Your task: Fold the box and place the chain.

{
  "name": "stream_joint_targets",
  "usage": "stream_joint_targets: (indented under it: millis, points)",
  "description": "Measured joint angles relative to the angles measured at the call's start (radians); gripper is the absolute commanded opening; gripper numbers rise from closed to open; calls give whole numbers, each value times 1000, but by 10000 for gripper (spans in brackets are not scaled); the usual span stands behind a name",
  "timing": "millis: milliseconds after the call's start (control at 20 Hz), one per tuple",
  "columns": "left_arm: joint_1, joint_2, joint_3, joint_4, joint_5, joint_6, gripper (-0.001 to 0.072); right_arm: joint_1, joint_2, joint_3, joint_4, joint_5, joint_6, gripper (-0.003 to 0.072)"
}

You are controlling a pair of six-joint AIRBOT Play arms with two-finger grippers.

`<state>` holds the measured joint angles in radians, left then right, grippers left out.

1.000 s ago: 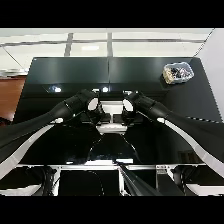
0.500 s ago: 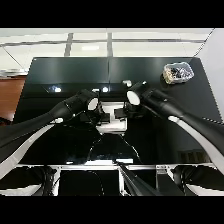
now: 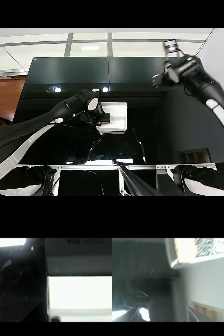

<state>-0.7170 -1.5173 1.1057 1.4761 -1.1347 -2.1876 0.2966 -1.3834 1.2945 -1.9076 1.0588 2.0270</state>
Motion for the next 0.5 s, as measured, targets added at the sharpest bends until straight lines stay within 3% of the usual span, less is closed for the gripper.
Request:
stream_joint_targets:
  millis: [150,300,350,500]
  points:
    - [0,0,0,0,0,0,27,-162,-140,149,145,-37,57,701]
    - [0,0,0,0,0,0,27,-293,-314,375,296,34,122,699]
    - [0,0,0,0,0,0,27,-325,-363,439,337,62,142,626]
    - [0,0,0,0,0,0,27,-397,-483,575,463,121,194,601]
